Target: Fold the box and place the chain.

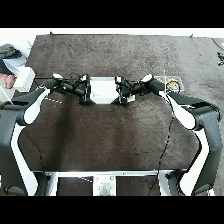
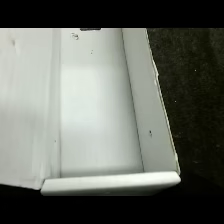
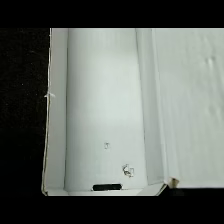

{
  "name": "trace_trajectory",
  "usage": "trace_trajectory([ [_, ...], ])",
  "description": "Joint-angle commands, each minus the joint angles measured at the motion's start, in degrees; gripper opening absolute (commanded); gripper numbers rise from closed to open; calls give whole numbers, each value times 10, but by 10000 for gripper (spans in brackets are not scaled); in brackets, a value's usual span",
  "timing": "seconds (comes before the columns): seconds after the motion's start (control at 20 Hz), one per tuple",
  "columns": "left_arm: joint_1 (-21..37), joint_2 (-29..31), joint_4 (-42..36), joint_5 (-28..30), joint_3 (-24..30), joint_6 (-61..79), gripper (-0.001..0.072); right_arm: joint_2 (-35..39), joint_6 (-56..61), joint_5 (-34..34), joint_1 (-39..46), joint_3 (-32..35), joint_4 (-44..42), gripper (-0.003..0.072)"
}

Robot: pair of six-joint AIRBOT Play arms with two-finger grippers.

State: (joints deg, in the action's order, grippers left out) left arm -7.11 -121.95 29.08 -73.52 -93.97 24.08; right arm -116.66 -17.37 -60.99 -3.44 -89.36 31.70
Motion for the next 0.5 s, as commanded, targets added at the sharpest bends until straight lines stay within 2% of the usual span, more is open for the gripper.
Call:
trace_trajectory([
  [0.0,0,-1,-12,-14,0,15,719,0,0,-1,-1,0,0,219],
  [0.35,0,-1,-8,-9,0,12,695,0,0,-1,-1,0,0,219],
  [0.4,0,-1,-8,-12,0,8,573,0,0,-1,-1,0,0,219],
  [0.45,0,-1,-8,-16,0,8,525,0,0,-1,-1,0,0,220],
])
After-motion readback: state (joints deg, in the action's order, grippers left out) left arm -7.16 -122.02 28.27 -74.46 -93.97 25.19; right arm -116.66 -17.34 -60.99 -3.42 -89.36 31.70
